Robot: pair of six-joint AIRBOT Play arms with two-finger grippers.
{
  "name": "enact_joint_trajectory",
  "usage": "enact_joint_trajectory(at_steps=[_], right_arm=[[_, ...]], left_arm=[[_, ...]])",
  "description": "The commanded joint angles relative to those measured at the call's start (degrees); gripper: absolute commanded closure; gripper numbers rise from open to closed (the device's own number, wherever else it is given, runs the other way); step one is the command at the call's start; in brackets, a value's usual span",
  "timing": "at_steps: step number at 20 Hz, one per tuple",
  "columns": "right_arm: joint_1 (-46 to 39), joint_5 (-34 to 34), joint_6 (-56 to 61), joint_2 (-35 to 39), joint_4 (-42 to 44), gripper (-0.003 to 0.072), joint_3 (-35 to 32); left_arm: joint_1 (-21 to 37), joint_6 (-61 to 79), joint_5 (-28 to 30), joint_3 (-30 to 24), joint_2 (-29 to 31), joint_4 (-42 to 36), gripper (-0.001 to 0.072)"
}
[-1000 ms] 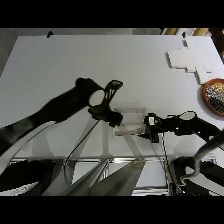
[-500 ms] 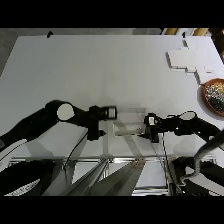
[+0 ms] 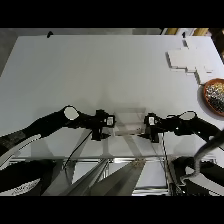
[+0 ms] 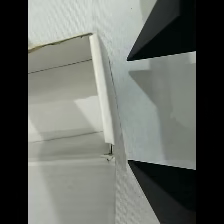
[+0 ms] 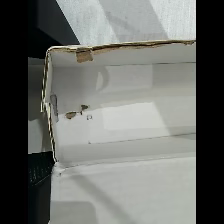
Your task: Fold the box and place the chain.
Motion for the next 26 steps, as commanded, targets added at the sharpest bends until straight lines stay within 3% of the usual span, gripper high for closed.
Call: enact_joint_trajectory(at_steps=[1, 24, 25, 26], right_arm=[[0.04, 0.02, 0.02, 0.00, 0.00, 0.0225, 0.02], [0.04, 0.02, 0.02, 0.00, 0.00, 0.0225, 0.02], [0.04, 0.02, 0.02, -0.02, 0.00, 0.0225, 0.02], [0.04, 0.02, 0.02, -0.02, 0.00, 0.0225, 0.02]], left_arm=[[0.04, 3.08, 0.28, -0.24, -1.49, -4.28, 0.0008], [-3.87, 3.28, 1.95, -0.24, -4.96, -12.15, 0.0012], [-3.87, 3.30, 1.81, -0.24, -5.18, -12.13, 0.0032], [-3.89, 3.32, 1.70, -0.24, -5.44, -12.11, 0.0149]])
